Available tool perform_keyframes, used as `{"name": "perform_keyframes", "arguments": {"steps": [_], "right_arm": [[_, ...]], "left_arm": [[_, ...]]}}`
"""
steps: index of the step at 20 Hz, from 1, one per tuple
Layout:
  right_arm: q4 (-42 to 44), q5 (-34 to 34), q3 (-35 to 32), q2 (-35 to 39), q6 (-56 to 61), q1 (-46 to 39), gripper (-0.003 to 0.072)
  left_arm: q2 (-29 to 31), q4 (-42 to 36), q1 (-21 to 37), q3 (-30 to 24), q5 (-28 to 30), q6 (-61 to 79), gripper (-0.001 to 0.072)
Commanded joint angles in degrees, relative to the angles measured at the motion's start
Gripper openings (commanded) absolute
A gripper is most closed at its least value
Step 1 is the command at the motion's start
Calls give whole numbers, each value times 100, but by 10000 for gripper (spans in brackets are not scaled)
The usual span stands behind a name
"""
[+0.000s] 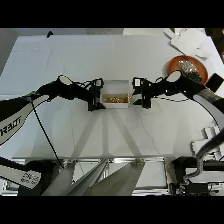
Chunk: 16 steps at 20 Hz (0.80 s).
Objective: Fold the box and place the chain.
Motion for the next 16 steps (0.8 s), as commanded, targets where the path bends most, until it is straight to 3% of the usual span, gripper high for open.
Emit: {"name": "perform_keyframes", "arguments": {"steps": [1,4,8,11,16], "right_arm": [[2,-254,-2,-258,-76,173,454],[133,-734,0,-273,-74,249,449],[402,-1036,0,-273,-74,278,239],[232,-1134,0,-271,-4,278,17],[166,-1143,0,-142,186,278,13]], "left_arm": [[0,0,-4,2,-2,2,113],[0,0,-4,2,0,2,113],[0,0,-4,2,0,0,113],[0,0,-4,2,0,2,113],[0,0,-4,2,0,2,113]]}}
